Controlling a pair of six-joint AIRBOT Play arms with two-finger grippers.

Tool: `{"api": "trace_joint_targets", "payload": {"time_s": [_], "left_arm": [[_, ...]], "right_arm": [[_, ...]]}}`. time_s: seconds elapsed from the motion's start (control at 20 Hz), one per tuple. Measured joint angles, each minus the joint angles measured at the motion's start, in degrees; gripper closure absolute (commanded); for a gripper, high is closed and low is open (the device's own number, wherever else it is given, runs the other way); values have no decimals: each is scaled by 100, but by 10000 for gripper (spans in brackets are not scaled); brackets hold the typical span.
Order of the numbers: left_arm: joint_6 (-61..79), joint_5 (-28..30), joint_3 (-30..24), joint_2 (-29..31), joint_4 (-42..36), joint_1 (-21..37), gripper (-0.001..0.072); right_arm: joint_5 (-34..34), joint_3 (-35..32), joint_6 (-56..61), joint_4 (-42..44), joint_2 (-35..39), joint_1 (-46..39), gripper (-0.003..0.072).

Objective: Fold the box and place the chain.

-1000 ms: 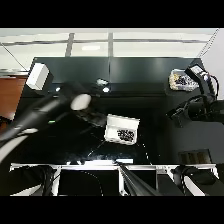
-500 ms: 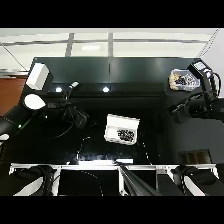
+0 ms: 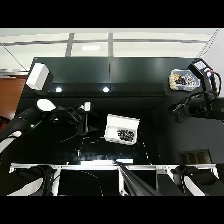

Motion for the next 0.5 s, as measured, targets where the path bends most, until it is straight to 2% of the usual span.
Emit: {"api": "trace_joint_targets", "payload": {"time_s": [0.25, 0.5], "left_arm": [[623, 9, 20, -251, -42, -538, 3], [678, -133, 20, -538, -173, -710, 3]], "right_arm": [[-57, 0, 2, 0, 0, 0, 357], [-188, 0, 0, 9, 0, 0, 357]]}}
